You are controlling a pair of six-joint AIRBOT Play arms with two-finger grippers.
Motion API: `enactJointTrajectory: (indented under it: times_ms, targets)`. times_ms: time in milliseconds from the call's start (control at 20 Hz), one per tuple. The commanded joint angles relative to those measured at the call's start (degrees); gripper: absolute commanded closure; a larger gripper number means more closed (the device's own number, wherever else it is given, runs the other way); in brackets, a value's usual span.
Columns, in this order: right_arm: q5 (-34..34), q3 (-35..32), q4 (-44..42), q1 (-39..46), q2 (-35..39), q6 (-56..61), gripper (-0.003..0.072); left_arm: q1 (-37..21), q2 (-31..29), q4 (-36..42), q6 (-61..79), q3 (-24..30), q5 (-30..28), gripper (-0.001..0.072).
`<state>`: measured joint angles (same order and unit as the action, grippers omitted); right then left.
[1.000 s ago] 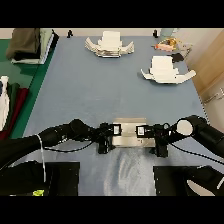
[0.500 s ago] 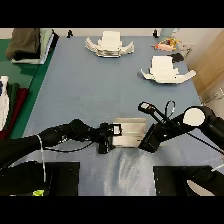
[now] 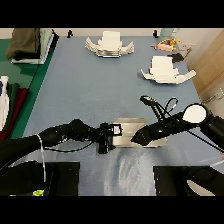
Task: Fold the box.
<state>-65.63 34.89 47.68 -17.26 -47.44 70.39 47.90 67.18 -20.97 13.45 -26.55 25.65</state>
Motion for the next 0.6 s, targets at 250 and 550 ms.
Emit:
enactJointTrajectory:
  times_ms: [250, 550]
  targets:
    - [14.1, 4.5, -4.4, 0.0, -14.3, -1.5, 0.0573, 0.0, 0.0, 0.0, 0.0, -0.1, 0.0, 0.0282]
    - [15.6, 4.7, -4.7, -0.5, -25.1, -7.8, 0.0642, 0.0, 0.0, 0.0, 0.0, -0.1, 0.0, 0.0282]
